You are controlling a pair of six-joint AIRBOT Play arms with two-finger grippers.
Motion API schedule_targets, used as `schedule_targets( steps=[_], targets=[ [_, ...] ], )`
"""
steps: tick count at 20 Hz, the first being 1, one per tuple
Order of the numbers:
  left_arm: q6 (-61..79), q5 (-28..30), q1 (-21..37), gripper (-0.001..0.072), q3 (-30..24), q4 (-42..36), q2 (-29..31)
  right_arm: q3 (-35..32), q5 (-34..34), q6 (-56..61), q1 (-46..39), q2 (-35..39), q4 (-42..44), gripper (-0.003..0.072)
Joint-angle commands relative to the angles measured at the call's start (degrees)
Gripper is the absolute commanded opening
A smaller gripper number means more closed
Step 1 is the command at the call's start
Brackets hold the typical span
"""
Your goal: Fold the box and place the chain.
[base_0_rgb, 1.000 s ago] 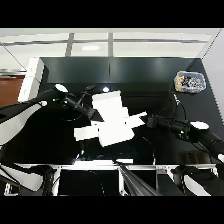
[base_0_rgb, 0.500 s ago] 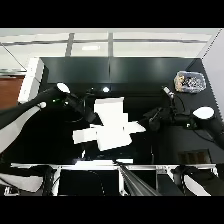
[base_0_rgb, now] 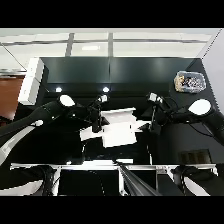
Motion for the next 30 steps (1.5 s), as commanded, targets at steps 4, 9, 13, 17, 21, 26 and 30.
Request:
schedule_targets(
  steps=[4,9,13,17,21,26,30],
  targets=[
    [9.84,7.69,-0.44,0.0029,-0.52,-1.09,-0.07,-1.6,-4.72,-1.79,4.7,-0.44,-4.63,0.0694],
    [10.25,6.4,-0.85,0.0032,-0.46,-0.59,-1.09,-6.6,-8.76,-2.19,9.7,-1.38,-6.93,0.0694],
    [11.39,6.01,-1.9,0.0032,-0.44,-0.31,-1.16,-7.32,-11.28,-2.14,10.93,-1.4,-14.62,0.0693],
    [12.96,6.23,-2.32,0.0031,-0.44,-1.53,-2.12,-7.54,-10.91,-2.19,12.59,-1.75,-11.87,0.0694],
    [12.96,5.99,-2.34,0.0031,-0.46,-1.64,-2.67,-9.66,-14.95,-2.6,17.2,-2.84,-7.87,0.0693],
    [12.96,6.01,-2.32,0.0031,-0.46,-1.62,-2.69,-10.67,-22.14,-2.6,20.94,-3.04,-4.98,0.0693],
    [12.96,5.99,-2.32,0.0031,-0.46,-1.57,-2.69,-8.41,-22.32,-2.14,20.28,-0.81,-5.73,0.0693]
  ],
)
